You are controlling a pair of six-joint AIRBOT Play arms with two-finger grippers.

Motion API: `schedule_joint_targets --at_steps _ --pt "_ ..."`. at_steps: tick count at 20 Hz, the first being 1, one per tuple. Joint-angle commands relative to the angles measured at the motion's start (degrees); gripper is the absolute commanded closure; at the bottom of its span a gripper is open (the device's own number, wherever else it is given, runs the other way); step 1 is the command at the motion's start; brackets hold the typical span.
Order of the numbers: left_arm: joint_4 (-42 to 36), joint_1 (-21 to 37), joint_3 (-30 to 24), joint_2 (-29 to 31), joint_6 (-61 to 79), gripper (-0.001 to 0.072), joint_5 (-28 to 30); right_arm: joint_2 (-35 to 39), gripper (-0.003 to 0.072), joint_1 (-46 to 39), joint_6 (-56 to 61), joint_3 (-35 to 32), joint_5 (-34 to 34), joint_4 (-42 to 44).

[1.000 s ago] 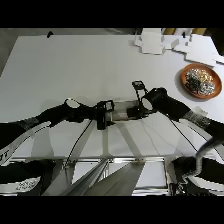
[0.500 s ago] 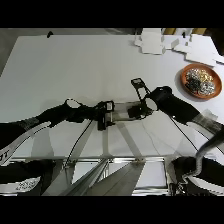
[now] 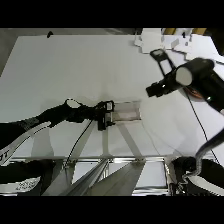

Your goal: Fold the box and place the chain.

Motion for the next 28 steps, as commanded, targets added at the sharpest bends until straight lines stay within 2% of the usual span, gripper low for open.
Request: schedule_joint_targets --at_steps 1,3,8,12,16,24,28 --pt "0.02 0.00 0.00 0.00 -0.02 0.0540 -0.09 -3.08 0.0535 -10.32 -5.75 8.26 0.42 -0.79" --pt "0.02 0.00 0.00 0.00 0.00 0.0540 -0.09 -6.58 0.0535 -16.28 -6.38 10.84 0.26 -0.66" --pt "0.00 0.00 0.00 0.00 -0.02 0.0540 -0.09 -15.50 0.0535 -29.49 -8.13 10.86 -4.48 -0.83" --pt "0.00 0.00 0.00 0.00 -0.02 0.0540 -0.09 -20.20 0.0534 -36.24 -8.09 10.86 -4.68 -0.68" --pt "0.00 0.00 0.00 0.00 -0.02 0.0540 -0.09 -23.26 0.0527 -38.71 -8.11 10.84 -5.79 -0.33" --pt "0.00 0.00 0.00 0.00 -0.02 0.0540 -0.09 -25.70 0.0527 -38.69 -8.13 10.84 -12.44 0.94" --pt "0.00 0.00 0.00 0.00 -0.02 0.0540 -0.09 -27.04 0.0528 -38.71 -8.11 10.84 -11.17 0.48"
